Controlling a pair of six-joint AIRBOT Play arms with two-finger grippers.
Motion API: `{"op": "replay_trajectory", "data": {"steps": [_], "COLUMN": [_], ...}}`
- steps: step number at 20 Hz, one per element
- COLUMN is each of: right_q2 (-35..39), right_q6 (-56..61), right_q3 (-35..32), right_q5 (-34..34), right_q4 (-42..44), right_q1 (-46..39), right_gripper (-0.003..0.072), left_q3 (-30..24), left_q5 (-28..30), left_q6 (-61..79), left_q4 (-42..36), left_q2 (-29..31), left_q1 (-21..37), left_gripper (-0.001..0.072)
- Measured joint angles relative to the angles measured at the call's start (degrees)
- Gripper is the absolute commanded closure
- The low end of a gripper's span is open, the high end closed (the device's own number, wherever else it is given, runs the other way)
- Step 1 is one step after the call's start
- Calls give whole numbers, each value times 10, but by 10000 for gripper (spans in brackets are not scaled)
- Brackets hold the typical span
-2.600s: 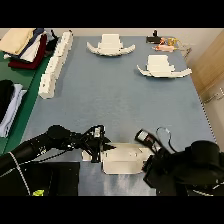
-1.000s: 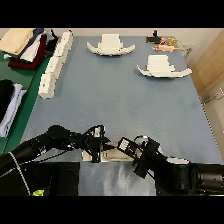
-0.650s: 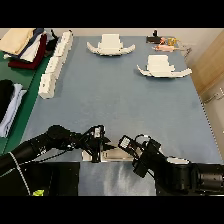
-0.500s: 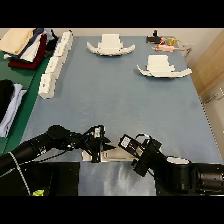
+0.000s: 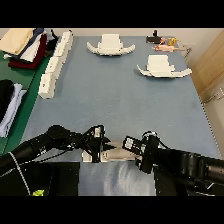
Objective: Fold the box.
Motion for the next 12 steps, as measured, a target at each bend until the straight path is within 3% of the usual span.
{"op": "replay_trajectory", "data": {"steps": [7,12], "right_q2": [8,-39], "right_q6": [-469,-634], "right_q3": [-26,-28], "right_q5": [40,14], "right_q4": [321,450], "right_q1": [-222,-307], "right_gripper": [-34,-34], "left_q3": [0,0], "left_q5": [0,0], "left_q6": [0,0], "left_q4": [0,0], "left_q2": [0,0], "left_q1": [0,0], "left_gripper": [693,693]}}
